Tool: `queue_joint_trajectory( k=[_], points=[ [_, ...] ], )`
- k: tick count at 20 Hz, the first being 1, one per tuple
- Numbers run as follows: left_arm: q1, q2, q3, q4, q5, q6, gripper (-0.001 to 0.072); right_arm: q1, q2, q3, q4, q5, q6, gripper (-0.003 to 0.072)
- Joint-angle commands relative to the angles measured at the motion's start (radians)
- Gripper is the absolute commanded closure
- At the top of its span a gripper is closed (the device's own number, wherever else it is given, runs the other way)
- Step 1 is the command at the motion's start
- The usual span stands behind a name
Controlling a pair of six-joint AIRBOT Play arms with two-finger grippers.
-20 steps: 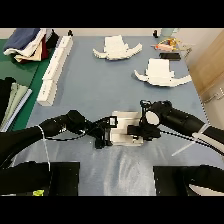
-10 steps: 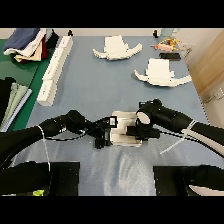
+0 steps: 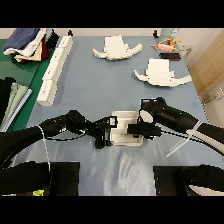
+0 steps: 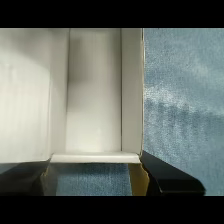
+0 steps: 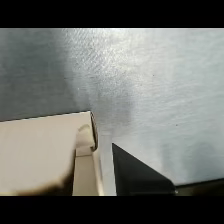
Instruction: Fold the box.
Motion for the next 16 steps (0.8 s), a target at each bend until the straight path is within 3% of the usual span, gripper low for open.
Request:
queue_joint_trajectory(
  k=[1, 4, 5, 6, 8, 10, 13, 16],
  points=[
    [0.001, 0.0, 0.0, 0.001, 0.001, 0.0, 0.0189, -0.003, 0.081, 0.024, 0.003, 0.037, -0.005, 0.0325],
    [0.001, 0.0, 0.0, 0.001, 0.001, 0.0, 0.0189, -0.014, 0.174, 0.041, -0.066, 0.12, -0.006, 0.0332],
    [0.001, 0.0, 0.0, 0.001, 0.001, 0.0, 0.0189, -0.017, 0.206, 0.041, -0.112, 0.142, -0.016, 0.0474],
    [0.001, 0.0, 0.0, 0.001, 0.001, 0.0, 0.0189, -0.04, 0.231, 0.041, -0.161, 0.167, -0.035, 0.0683],
    [0.001, 0.0, 0.0, 0.001, 0.001, 0.0, 0.0189, -0.156, 0.245, 0.039, -0.148, 0.167, -0.161, 0.0688],
    [0.001, 0.0, 0.0, 0.001, 0.001, 0.0, 0.0189, -0.329, 0.224, 0.028, -0.055, 0.095, -0.343, 0.0688],
    [0.001, 0.0, 0.0, 0.001, 0.001, 0.0, 0.0189, -0.6, 0.142, 0.026, 0.233, -0.056, -0.663, 0.0688],
    [0.001, 0.0, 0.0, 0.001, 0.0, 0.0, 0.0189, -0.802, -0.004, 0.027, 0.642, -0.082, -1.008, 0.0688]
  ],
)
